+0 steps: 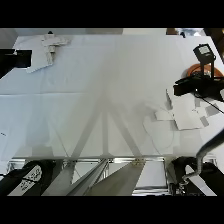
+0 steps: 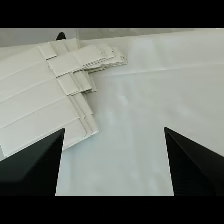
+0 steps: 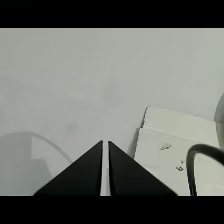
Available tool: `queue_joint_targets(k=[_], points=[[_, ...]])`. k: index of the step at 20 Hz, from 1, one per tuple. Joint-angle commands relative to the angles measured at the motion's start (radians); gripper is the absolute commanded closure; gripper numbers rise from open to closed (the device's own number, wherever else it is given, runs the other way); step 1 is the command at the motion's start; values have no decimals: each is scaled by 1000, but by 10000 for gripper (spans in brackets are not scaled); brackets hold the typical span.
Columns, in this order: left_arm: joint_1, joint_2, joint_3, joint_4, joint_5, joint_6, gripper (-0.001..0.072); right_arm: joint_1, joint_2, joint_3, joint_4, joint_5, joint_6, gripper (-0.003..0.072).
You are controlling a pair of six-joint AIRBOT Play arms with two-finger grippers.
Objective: Fold the box and place the chain.
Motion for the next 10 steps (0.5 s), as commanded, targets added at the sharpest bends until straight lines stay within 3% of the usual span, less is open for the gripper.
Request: queue_joint_targets(k=[1, 2, 3, 5, 10], points=[[1, 0, 1, 0, 0, 0, 13, 0, 1, 1, 11, 34, -3, 494], [1, 0, 1, 0, 0, 0, 13, 0, 1, 1, 11, 32, -3, 375], [1, 0, 0, 0, 0, 0, 13, 0, 1, 1, 8, 27, -2, 358], [1, 0, 1, 0, 1, 0, 13, 0, 4, 2, -16, 25, 13, 373], [1, 1, 1, 0, 0, 0, 13, -74, 4, 37, -240, 82, 235, 366]])
